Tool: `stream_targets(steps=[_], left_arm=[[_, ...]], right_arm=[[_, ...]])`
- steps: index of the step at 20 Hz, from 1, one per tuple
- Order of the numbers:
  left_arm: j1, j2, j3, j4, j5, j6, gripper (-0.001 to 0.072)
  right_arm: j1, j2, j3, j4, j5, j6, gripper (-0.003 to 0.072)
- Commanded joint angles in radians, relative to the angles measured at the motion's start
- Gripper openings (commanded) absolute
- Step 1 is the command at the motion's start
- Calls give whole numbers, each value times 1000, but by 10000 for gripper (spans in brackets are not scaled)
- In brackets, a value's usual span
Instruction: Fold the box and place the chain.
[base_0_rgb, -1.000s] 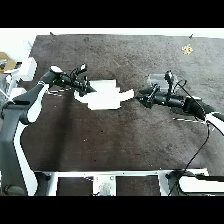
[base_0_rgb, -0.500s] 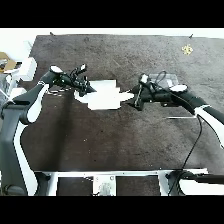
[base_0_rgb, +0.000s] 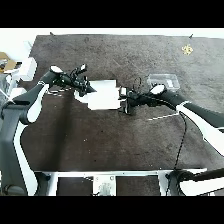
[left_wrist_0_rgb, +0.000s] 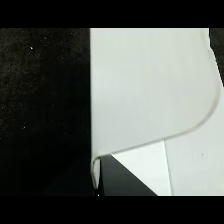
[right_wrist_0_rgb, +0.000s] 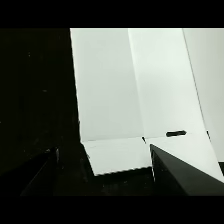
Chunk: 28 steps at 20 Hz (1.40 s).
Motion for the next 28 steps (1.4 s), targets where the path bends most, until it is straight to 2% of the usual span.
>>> stream_targets(steps=[1, 7, 10, 19, 24, 28], left_arm=[[0, -1, 0, 0, 0, 0, 11], [0, -1, 0, 0, 0, 0, 11], [0, -1, 0, 0, 0, 0, 11], [0, -1, 0, -3, 0, 0, 11], [0, -1, 0, -3, 0, 0, 11], [0, -1, 0, -3, 0, 0, 12]], right_arm=[[17, -34, 13, -41, -16, 18, 647], [48, -47, 13, -40, -134, 26, 628], [42, -47, 24, -30, -152, 42, 629], [-6, -22, 147, -10, -35, 116, 629], [-49, -135, 302, -11, 82, 168, 651], [-68, -181, 363, -12, 140, 164, 671]])
